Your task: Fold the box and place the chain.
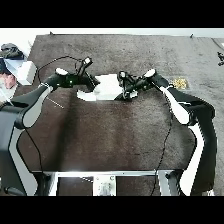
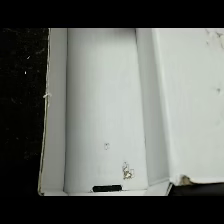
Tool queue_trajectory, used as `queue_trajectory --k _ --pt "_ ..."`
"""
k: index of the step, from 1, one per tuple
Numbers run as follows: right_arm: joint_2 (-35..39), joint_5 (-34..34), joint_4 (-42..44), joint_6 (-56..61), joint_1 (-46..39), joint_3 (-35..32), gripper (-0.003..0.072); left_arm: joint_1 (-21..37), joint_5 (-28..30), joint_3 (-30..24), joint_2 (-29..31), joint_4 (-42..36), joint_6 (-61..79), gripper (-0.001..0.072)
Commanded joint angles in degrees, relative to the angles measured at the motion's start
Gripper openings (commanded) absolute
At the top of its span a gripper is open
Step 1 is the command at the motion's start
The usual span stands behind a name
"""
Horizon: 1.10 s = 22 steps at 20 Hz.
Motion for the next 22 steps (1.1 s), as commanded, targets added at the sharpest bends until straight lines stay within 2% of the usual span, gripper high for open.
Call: queue_trajectory --k 1,6,8,9,10,11,14,18,22 --pt "0.0 0.0 -0.02 0.07 0.02 0.02 0.027 1.16 -2.05 2.08 2.67 -0.46 4.61 0.0009" --pt "0.0 0.02 0.0 0.07 0.02 0.02 0.027 5.88 -11.78 5.07 8.87 -0.04 4.83 0.0011" --pt "0.0 0.02 0.0 0.07 0.02 0.02 0.027 6.19 -16.96 5.05 8.9 5.29 4.92 0.0014" --pt "0.0 0.02 0.0 0.07 0.02 0.02 0.027 5.64 -19.08 4.92 8.9 11.43 5.35 0.0273" --pt "0.0 0.02 -0.02 0.07 0.02 0.02 0.027 4.9 -19.34 4.59 8.87 16.52 4.63 0.0589" --pt "0.0 0.0 -0.02 0.07 0.02 0.02 0.027 4.2 -19.04 4.35 8.66 21.09 2.73 0.0681" --pt "0.0 0.02 0.0 0.07 0.02 0.02 0.027 3.02 -18.49 2.16 8.35 31.56 1.66 0.0683" --pt "0.0 0.0 0.0 0.07 0.02 0.02 0.027 2.45 -15.04 -2.91 8.31 26.99 2.36 0.0683" --pt "0.0 0.0 0.0 0.07 0.02 0.02 0.027 -0.76 -9.55 -4.48 8.26 27.58 2.32 0.0682"
